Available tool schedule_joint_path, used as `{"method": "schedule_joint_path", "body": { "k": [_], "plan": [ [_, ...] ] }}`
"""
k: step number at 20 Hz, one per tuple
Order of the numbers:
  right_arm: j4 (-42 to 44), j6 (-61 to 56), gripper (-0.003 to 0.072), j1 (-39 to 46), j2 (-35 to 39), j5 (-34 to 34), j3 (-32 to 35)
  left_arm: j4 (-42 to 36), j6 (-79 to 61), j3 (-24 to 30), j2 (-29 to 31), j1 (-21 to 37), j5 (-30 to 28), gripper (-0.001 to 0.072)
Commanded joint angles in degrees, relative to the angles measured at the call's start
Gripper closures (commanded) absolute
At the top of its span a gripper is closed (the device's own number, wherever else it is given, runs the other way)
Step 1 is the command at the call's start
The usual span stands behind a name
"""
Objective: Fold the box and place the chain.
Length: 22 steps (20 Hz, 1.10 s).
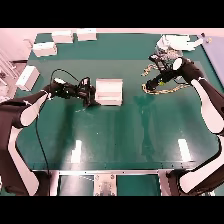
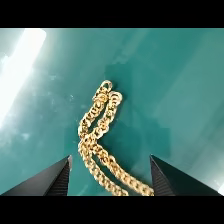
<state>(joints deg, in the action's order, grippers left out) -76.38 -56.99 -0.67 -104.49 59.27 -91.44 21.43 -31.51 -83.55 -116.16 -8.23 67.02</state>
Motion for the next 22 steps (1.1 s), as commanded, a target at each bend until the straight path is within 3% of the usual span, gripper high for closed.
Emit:
{"method": "schedule_joint_path", "body": {
  "k": [1, 4, 10, 12, 13, 15, 16, 22],
  "plan": [
    [3.0, 3.8, 0.0119, 0.7, -2.2, -1.7, 0.3, 0.0, 0.0, 0.0, 0.0, 0.1, 0.0, 0.0225],
    [7.3, 6.7, 0.0119, 0.7, -2.8, -1.7, 0.4, 0.0, 0.0, 0.0, 0.0, 0.1, 0.0, 0.0225],
    [7.4, 6.7, 0.0139, 0.5, -4.9, -0.7, 0.6, 0.0, 0.0, 0.0, 0.0, 0.1, 0.0, 0.0225],
    [7.4, 6.7, 0.0356, 0.5, -5.9, -0.7, 0.9, 0.0, 0.0, 0.0, 0.0, 0.1, -0.1, 0.0226],
    [7.4, 6.7, 0.0375, 0.5, -6.0, -0.7, 1.6, 0.0, 0.0, 0.0, 0.0, 0.1, -0.1, 0.0225],
    [7.4, 6.7, 0.0587, 0.5, -5.9, -0.7, 2.5, 0.0, 0.0, 0.0, 0.0, 0.1, -0.1, 0.0225],
    [7.4, 6.7, 0.0659, 0.5, -5.9, -0.7, 2.5, 0.0, 0.0, 0.0, 0.0, 0.1, -0.1, 0.0225],
    [11.3, 6.6, 0.0672, 0.5, -1.6, -0.7, 2.4, 0.0, 0.0, 0.0, 0.0, 0.1, -0.1, 0.0225]
  ]
}}
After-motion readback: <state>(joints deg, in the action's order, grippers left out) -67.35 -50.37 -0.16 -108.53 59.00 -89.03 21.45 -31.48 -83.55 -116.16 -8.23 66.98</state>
